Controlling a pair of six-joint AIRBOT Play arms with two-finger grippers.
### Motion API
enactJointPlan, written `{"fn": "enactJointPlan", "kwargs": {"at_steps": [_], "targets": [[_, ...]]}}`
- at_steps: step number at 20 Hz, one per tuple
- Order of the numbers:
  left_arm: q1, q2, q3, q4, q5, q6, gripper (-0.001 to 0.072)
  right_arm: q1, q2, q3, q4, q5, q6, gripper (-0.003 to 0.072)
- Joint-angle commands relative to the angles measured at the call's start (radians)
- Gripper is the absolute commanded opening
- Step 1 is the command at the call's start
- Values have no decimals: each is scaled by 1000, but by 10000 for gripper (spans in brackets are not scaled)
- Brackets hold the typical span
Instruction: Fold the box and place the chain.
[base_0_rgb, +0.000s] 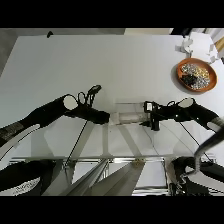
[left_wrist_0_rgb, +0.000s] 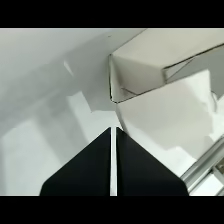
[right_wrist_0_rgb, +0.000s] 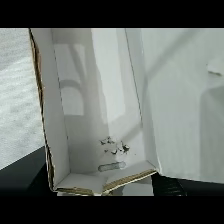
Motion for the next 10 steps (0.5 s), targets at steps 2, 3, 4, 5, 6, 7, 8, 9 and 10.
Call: {"fn": "enactJointPlan", "kwargs": {"at_steps": [2,3,4,5,6,7,8,9,10], "targets": [[-25,26,1,-85,25,29,162,0,1,0,0,0,0,295],[-31,26,1,-90,27,29,162,0,1,0,0,0,0,295],[-34,26,1,-94,27,29,162,0,1,0,0,0,0,296],[-35,26,1,-100,27,29,163,0,1,0,0,0,0,295],[-35,26,1,-105,27,29,186,0,1,0,0,0,0,295],[-35,26,1,-108,27,29,255,0,1,0,0,0,0,295],[-35,26,1,-109,28,29,290,0,1,0,0,0,0,295],[-35,26,1,-111,30,29,290,0,1,0,0,0,0,295],[-36,26,1,-116,33,29,292,0,1,0,0,0,0,295]]}}
